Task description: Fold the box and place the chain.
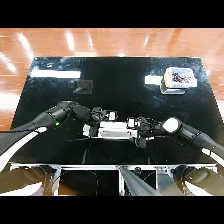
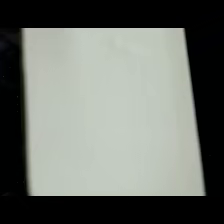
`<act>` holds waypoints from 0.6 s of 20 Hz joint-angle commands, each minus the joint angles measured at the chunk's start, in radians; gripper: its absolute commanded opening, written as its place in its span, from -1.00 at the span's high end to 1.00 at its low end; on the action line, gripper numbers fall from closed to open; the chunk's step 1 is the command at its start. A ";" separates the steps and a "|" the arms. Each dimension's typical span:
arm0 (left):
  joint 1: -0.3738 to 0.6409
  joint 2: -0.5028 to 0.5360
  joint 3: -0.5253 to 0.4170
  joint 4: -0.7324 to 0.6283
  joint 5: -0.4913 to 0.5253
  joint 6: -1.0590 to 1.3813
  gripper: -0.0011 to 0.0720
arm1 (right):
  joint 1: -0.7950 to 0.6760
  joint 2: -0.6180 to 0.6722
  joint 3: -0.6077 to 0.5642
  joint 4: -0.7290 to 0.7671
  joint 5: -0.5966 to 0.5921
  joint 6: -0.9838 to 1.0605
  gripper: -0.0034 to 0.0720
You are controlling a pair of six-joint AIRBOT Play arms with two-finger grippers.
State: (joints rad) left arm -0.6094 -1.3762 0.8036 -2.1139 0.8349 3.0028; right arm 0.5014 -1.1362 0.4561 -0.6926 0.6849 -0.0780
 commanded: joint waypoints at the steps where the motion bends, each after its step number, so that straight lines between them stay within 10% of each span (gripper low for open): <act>1: 0.000 0.000 0.000 0.000 0.000 0.000 0.93 | -0.001 -0.003 0.000 -0.008 -0.012 0.007 -0.73; 8: 0.000 0.000 0.000 0.000 0.000 0.000 0.93 | 0.000 -0.008 0.000 -0.008 -0.013 0.002 -0.71; 12: 0.000 0.000 0.000 0.000 -0.001 0.000 0.93 | 0.000 -0.008 0.000 -0.008 -0.012 0.002 -0.37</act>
State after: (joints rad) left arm -0.6094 -1.3762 0.8036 -2.1139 0.8345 3.0024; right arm 0.5014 -1.1435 0.4561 -0.7006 0.6727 -0.0738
